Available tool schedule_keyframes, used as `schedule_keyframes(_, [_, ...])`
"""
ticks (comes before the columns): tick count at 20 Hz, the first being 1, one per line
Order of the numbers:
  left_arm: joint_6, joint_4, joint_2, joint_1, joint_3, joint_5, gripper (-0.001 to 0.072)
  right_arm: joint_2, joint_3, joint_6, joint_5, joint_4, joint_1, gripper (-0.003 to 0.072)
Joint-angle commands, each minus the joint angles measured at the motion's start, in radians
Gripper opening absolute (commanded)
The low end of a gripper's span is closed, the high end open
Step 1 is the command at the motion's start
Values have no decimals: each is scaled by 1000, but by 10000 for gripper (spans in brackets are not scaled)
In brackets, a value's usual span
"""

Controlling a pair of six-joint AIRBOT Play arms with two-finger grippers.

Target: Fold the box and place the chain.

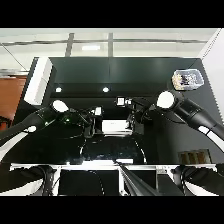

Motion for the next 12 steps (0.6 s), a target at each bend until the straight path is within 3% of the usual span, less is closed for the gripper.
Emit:
schedule_keyframes(1, [1,0,0,0,0,-1,348,-3,-7,0,8,-1,1,299])
schedule_keyframes(4, [1,0,0,0,0,-1,347,-3,-15,0,19,0,1,314])
schedule_keyframes(5, [1,0,0,0,0,-1,348,-3,-15,0,16,-1,1,384])
schedule_keyframes(12, [1,0,0,0,0,-1,348,9,-7,44,11,-2,0,377])
